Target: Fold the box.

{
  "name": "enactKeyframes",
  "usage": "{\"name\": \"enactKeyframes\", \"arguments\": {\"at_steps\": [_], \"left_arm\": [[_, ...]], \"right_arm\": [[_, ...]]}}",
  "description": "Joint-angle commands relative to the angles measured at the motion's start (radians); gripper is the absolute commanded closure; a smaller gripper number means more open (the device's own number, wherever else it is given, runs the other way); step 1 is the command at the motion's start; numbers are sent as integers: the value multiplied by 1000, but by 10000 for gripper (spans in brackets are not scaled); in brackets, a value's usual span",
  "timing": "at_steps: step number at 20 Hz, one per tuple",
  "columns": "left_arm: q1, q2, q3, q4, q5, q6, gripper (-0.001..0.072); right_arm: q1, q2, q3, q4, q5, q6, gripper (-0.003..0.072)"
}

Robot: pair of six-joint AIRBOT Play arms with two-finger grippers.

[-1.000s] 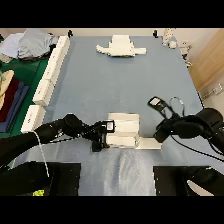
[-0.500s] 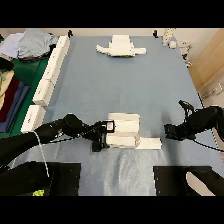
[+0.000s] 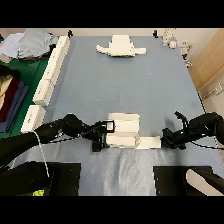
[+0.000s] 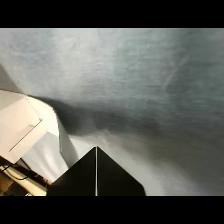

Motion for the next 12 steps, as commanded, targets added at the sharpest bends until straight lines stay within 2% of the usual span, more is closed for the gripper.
{"name": "enactKeyframes", "arguments": {"at_steps": [1, 6, 12], "left_arm": [[0, 0, 0, 0, 0, 0, 161], [0, 0, 0, 0, 0, 0, 161], [0, 0, 0, 0, 0, 0, 161]], "right_arm": [[-7, -7, -41, 122, 0, -88, 687], [2, -8, -45, 205, 71, -126, 688], [142, -7, -41, 237, 89, -132, 687]]}}
